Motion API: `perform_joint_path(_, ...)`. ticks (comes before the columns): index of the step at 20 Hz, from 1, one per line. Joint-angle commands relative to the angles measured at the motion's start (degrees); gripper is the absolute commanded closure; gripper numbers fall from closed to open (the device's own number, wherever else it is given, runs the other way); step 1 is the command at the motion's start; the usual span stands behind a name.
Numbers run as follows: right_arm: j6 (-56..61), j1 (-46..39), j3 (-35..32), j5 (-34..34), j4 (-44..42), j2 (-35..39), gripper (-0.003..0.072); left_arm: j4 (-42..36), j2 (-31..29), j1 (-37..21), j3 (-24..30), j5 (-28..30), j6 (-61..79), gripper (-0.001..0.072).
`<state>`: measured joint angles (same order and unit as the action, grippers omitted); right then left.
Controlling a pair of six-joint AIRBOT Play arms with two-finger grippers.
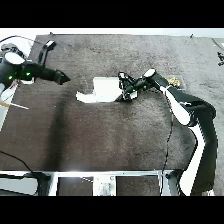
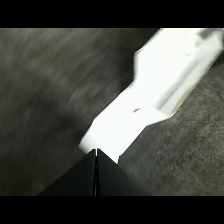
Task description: Fold the box and place the chain.
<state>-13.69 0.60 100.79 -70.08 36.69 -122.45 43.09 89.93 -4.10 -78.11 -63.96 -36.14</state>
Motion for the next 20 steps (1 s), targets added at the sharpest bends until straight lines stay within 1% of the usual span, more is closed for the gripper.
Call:
perform_joint_path(1,0.04,0.02,0.02,-0.02,0.0,-0.04,0.0302,-0.68,-0.81,-3.87,7.98,3.34,-8.74,0.07)
perform_joint_path(4,0.02,0.02,0.02,-0.04,0.0,-0.04,0.0302,-1.49,-0.81,-3.23,12.5,6.32,-10.58,0.07)
perform_joint_path(6,0.02,0.02,0.02,-0.04,0.0,-0.04,0.0302,-2.58,-0.81,-2.29,14.32,6.8,-10.6,0.07)
perform_joint_path(7,0.02,0.02,0.02,-0.02,0.0,-0.04,0.0302,-3.72,-0.76,-1.62,15.1,8.07,-10.56,0.07)
perform_joint_path(8,0.02,0.0,0.02,-0.02,0.0,-0.04,0.0302,-4.74,-0.15,-1.09,15.32,9.46,-10.6,0.0699)
perform_joint_path(10,0.02,0.02,0.02,-0.07,0.0,-0.04,0.0302,-10.51,2.84,-0.83,15.32,9.09,-10.56,0.07)
perform_joint_path(11,0.02,0.02,0.02,-0.02,0.0,-0.04,0.0302,-12.13,4.39,-0.81,15.32,8.94,-10.56,0.07)
perform_joint_path(15,0.02,0.02,0.02,-0.07,0.0,-0.04,0.0302,-15.87,8.96,-0.52,15.32,9.27,-10.32,0.07)
perform_joint_path(18,0.02,0.02,0.02,-0.02,0.0,-0.04,0.0302,-18.34,10.56,1.68,15.32,10.97,-9.73,0.0699)
perform_joint_path(20,0.04,0.02,0.02,-0.04,0.0,-0.04,0.0302,-21.99,11.91,3.02,15.26,12.04,-8.11,0.0699)
